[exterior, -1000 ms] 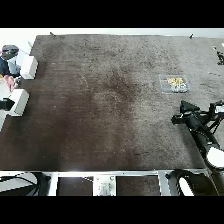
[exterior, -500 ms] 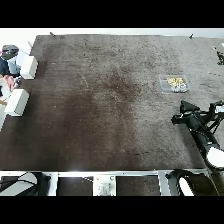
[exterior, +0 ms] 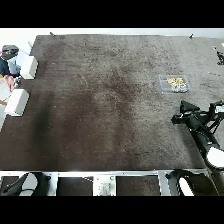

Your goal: Fold the box and place the chain.

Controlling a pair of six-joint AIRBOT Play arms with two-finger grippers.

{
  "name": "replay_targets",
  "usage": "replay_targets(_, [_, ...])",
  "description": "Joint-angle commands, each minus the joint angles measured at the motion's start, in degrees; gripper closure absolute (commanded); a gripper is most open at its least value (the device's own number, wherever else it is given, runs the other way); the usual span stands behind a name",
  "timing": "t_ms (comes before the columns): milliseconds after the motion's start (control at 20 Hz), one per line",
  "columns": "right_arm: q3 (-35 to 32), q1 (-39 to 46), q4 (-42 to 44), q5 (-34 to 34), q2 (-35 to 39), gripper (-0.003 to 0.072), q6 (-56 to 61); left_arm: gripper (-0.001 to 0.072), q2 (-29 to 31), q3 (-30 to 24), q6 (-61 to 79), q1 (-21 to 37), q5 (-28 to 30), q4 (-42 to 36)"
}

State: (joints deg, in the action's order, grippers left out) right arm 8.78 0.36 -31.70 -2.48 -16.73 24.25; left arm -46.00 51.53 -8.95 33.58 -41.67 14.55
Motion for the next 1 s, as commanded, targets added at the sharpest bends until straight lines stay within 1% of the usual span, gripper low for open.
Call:
replay_targets(0, [-0.02, 0.02, 0.0, -0.02, 0.04, 0.0678, 0.0, 0.0704, 10.05, -6.01, -0.09, -8.48, 12.57, -1.9])
replay_targets(200, [-0.02, 0.02, 0.0, 0.0, 0.04, 0.0678, 0.0, 0.0704, 21.35, -16.41, -0.2, -17.81, 22.23, -2.01])
replay_targets(300, [-0.02, 0.02, 0.0, 0.0, 0.04, 0.0678, 0.0, 0.0704, 25.2, -21.94, -0.22, -22.4, 28.22, -2.01])
replay_targets(400, [-0.02, 0.02, 0.0, 0.0, 0.04, 0.0678, 0.0, 0.0704, 26.58, -26.64, -0.17, -26.23, 31.95, -1.99])
replay_targets(500, [-0.02, 0.02, 0.0, -0.02, 0.04, 0.0678, 0.0, 0.0704, 26.58, -29.62, -0.2, -29.2, 32.68, -1.99])
replay_targets(600, [-0.02, 0.02, 0.0, -0.02, 0.04, 0.0678, 0.0, 0.0704, 26.58, -30.88, -0.22, -31.78, 35.01, -2.01])
replay_targets(700, [-0.02, 0.02, 0.0, 0.0, 0.04, 0.0678, 0.0, 0.0703, 26.58, -30.99, -0.17, -33.31, 37.11, -1.99])
replay_targets(950, [-0.02, 0.02, 0.0, 0.0, 0.04, 0.0678, 0.0, 0.0698, 25.55, -30.99, -0.22, -33.29, 35.85, -1.99])
